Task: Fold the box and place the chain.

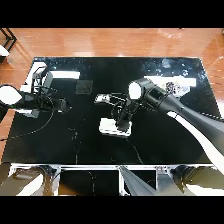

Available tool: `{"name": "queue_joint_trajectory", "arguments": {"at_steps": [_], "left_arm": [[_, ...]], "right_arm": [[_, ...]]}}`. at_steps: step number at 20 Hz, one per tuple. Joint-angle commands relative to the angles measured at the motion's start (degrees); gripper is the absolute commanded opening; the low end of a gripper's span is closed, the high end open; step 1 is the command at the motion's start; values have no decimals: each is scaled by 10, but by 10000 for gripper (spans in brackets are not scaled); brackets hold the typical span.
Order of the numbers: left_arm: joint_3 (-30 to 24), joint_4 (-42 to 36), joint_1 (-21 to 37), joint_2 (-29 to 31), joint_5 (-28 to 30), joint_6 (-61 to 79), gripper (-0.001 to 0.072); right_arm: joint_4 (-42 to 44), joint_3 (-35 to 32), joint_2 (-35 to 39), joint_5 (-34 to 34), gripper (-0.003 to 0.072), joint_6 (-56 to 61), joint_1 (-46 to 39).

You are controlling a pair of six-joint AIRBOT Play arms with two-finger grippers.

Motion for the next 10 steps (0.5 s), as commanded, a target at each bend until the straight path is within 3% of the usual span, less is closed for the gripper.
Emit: {"name": "queue_joint_trajectory", "arguments": {"at_steps": [1, 6, 8, 9, 10], "left_arm": [[0, 0, 0, 0, 0, 0, 641], [0, -6, 0, 0, 0, 0, 641], [0, -8, 0, 0, 0, 0, 641], [0, -14, 0, 0, 0, 0, 641], [0, -22, 0, 0, 0, 0, 641]], "right_arm": [[4, 0, 35, -3, 342, 47, -6], [11, -2, 125, 64, 340, 178, -54], [11, -34, 164, 113, 174, 307, -81], [11, -71, 189, 122, 170, 367, -89], [12, -113, 214, 108, 12, 406, -90]]}}
